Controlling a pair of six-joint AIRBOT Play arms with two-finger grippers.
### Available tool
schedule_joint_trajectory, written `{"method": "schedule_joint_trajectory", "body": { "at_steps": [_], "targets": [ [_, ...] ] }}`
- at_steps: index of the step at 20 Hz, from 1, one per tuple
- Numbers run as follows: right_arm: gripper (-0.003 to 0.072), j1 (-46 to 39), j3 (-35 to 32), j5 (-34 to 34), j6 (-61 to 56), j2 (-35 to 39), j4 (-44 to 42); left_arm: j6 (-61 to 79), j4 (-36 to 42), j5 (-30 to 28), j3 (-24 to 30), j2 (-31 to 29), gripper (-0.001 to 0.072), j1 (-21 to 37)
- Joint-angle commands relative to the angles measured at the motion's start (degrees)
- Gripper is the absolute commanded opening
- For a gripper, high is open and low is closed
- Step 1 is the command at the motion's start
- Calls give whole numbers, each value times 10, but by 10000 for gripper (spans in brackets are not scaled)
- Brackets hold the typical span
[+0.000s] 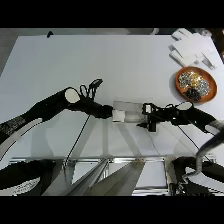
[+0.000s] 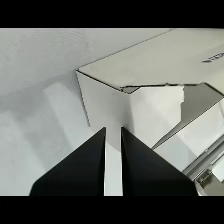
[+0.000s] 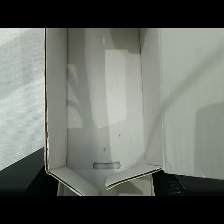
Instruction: Fold the box and place the chain.
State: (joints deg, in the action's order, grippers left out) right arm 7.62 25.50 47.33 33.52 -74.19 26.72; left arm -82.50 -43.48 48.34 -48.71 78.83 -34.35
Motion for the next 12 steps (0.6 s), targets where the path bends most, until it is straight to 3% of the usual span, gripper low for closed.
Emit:
{"method": "schedule_joint_trajectory", "body": {
  "at_steps": [1, 12],
  "targets": [
    [320, 0, 0, 0, 0, 0, 0, 0, 8, -6, -1, -1, 180, -4],
    [320, 0, 0, 0, 0, 0, 0, -37, -49, 1, -17, -16, 171, 15]
  ]
}}
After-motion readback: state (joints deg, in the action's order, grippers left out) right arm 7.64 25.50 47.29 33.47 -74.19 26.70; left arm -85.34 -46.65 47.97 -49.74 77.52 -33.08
